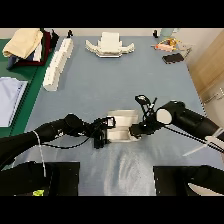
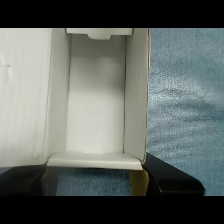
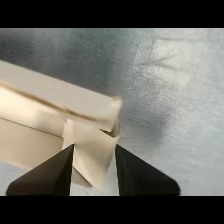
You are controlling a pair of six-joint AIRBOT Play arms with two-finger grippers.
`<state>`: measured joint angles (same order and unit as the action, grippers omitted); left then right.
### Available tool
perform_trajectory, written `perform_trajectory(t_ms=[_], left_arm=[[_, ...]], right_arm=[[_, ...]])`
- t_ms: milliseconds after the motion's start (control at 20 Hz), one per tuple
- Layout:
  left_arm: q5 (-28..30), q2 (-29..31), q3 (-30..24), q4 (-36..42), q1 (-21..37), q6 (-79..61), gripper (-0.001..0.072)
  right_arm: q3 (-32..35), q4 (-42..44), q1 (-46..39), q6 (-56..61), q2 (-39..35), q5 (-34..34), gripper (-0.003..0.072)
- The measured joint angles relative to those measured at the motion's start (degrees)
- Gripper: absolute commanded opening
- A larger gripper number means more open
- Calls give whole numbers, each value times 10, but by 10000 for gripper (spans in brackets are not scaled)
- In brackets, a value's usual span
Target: Fold the box.
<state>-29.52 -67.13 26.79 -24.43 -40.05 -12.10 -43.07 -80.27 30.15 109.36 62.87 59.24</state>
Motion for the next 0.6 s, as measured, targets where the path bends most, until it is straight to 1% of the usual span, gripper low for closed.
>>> perform_trajectory(t_ms=[100, 150, 250, 300, 400, 450, 500, 600], left_arm=[[0, 0, 0, 0, 0, 0, 521], [0, 0, 0, 0, 0, 0, 522], [0, 0, 0, 0, 0, 0, 522], [0, 0, 0, 0, 0, 0, 522], [0, 0, 0, 0, 0, 0, 522], [0, 0, 0, 0, 0, 0, 522], [0, 0, 0, 0, 0, 0, 522], [0, 0, 0, 0, 0, 1, 522]], right_arm=[[-31, -52, 33, 60, 35, 24, 356], [-44, -73, 45, 86, 51, 34, 333], [-63, -104, 63, 128, 75, 48, 324], [-70, -114, 68, 145, 84, 54, 261], [-77, -128, 75, 170, 95, 65, 209], [-80, -133, 76, 179, 99, 70, 120], [-81, -137, 78, 186, 101, 76, 8], [-84, -141, 80, 198, 104, 80, 3]])
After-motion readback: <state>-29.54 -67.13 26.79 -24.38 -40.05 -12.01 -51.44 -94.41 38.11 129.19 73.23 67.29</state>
